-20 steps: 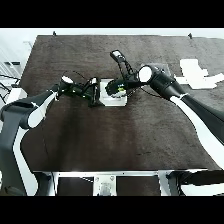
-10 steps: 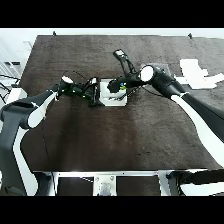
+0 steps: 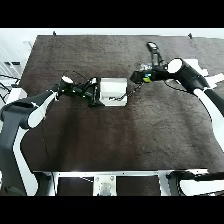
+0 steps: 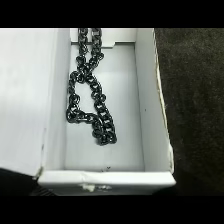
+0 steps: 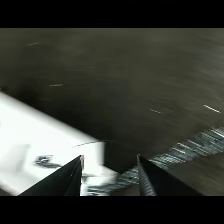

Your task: Fold the box and place the chain.

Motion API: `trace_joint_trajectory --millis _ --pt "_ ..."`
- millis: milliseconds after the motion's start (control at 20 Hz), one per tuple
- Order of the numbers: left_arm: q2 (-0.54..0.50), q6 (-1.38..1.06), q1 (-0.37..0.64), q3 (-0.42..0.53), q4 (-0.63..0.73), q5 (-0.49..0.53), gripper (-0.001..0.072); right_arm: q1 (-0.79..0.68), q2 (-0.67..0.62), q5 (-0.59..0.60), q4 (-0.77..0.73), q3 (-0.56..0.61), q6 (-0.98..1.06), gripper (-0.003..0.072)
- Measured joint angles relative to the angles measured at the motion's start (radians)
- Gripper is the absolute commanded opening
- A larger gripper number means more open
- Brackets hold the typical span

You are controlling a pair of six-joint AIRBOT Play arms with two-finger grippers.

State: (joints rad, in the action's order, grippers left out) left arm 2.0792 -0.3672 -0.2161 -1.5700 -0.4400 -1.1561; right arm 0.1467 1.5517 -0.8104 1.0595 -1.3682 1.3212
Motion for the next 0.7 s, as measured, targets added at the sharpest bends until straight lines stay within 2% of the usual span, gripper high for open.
trace_joint_trajectory --millis 300,350,400,700 --pt "0.000 0.000 0.000 0.000 0.000 0.000 0.0407 -0.108 0.087 0.029 0.030 -0.003 0.089 0.0429" --pt "0.000 0.000 0.000 0.000 0.000 0.000 0.0406 -0.113 0.105 0.035 0.059 -0.016 0.117 0.0467" --pt "0.000 0.000 0.000 0.000 0.000 0.000 0.0407 -0.117 0.123 0.039 0.094 -0.031 0.149 0.0558" --pt "0.000 0.000 0.000 0.000 0.000 -0.004 0.0407 -0.125 0.207 0.056 0.214 -0.125 0.258 0.0567"
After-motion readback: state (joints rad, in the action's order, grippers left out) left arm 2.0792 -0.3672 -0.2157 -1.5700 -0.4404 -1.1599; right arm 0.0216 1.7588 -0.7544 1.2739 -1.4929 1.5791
